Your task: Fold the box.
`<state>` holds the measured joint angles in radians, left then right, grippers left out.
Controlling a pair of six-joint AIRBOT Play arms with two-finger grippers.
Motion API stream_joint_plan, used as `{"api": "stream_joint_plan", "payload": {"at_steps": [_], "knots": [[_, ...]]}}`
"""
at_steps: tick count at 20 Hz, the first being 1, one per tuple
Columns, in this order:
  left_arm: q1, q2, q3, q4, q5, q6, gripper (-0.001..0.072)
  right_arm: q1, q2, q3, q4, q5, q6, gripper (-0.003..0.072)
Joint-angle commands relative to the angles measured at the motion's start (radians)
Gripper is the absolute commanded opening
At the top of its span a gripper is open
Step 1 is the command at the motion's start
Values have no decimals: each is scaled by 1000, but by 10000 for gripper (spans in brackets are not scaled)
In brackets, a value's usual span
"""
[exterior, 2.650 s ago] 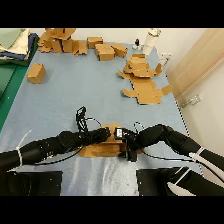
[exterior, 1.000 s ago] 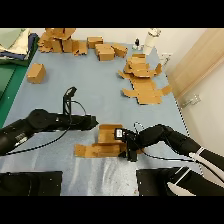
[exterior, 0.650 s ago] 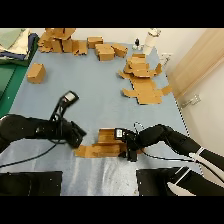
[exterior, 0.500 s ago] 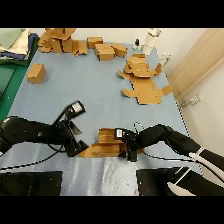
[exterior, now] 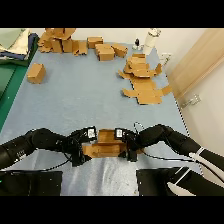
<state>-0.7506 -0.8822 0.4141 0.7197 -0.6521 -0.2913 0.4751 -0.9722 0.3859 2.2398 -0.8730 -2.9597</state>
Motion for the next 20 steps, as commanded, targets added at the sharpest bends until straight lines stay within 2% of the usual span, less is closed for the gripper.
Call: {"api": "stream_joint_plan", "payload": {"at_steps": [1, 8, 9, 11, 12, 13, 14, 15, 20], "knots": [[-10, -50, -15, -86, 50, 101, 698, 0, 1, 1, 1, 0, 0, 494], [-17, -83, -14, -125, 76, 121, 696, 1, 1, 1, 1, 0, 0, 494], [-21, -89, -14, -137, 77, 128, 666, 0, 1, 1, 0, 0, 0, 494], [-42, -91, -14, -141, 85, 128, 413, 0, 1, 1, 1, 0, 0, 494], [-51, -91, -14, -141, 101, 127, 389, 0, 1, 1, 1, 0, 0, 494], [-57, -91, -14, -141, 116, 128, 280, 0, 1, 1, 1, 0, 0, 494], [-60, -91, -14, -141, 130, 127, 205, 1, 1, 1, 1, 0, 0, 494], [-60, -91, -14, -142, 137, 127, 166, 1, 1, 1, 1, 0, 0, 494], [-75, -91, -14, -145, 169, 143, 165, 1, 1, 1, 1, 0, 0, 494]]}}
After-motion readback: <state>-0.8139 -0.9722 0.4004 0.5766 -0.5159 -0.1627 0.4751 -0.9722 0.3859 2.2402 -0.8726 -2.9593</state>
